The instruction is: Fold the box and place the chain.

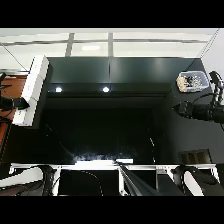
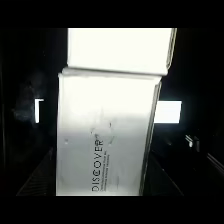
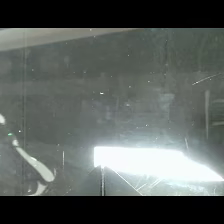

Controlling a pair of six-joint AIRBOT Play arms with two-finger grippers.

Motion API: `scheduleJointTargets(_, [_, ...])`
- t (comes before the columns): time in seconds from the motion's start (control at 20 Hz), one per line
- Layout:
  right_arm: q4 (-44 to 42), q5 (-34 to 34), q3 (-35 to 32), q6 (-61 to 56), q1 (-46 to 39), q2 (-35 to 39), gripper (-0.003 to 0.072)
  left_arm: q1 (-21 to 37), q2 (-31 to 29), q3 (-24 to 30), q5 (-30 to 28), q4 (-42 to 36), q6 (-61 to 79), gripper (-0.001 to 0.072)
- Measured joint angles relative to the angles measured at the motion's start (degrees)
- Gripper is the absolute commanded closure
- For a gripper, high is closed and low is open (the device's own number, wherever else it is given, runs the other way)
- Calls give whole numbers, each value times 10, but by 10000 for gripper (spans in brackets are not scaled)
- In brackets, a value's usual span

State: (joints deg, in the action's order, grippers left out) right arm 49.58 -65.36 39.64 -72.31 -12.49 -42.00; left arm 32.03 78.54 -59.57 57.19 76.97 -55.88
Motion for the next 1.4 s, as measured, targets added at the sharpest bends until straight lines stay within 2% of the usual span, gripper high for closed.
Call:
scheduleJointTargets(0.1, [0,-4,10,1,0,0,676,-6,0,-31,28,-8,0,-1])
scheduleJointTargets(0.15, [2,-9,21,6,0,0,676,-14,0,-52,52,-14,0,44])
scheduleJointTargets(0.2, [8,-16,38,11,0,0,676,-24,0,-75,72,-18,-3,246])
scheduleJointTargets(0.25, [19,-25,57,15,0,0,676,-35,-3,-96,86,-20,-16,561])
scheduleJointTargets(0.3, [30,-34,80,18,0,0,676,-48,-7,-116,100,-21,-31,686])
scheduleJointTargets(0.45, [69,-77,137,24,0,11,677,-99,-31,-162,128,-29,-72,688])
scheduleJointTargets(0.55, [95,-72,145,26,1,35,679,-140,-63,-159,124,-40,-92,688])
scheduleJointTargets(0.65, [126,-34,127,18,1,62,678,-191,-112,-114,84,-74,-94,687])
scheduleJointTargets(0.85, [159,93,25,12,1,92,675,-304,-235,54,-57,-115,-91,685])
scheduleJointTargets(1.0, [182,174,-44,11,1,98,674,-353,-308,170,-142,-125,-80,684])
scheduleJointTargets(1.15, [194,213,-75,9,1,101,674,-371,-341,227,-176,-128,-78,684])
scheduleJointTargets(1.4, [201,235,-90,9,1,103,675,-380,-358,256,-188,-132,-75,684])
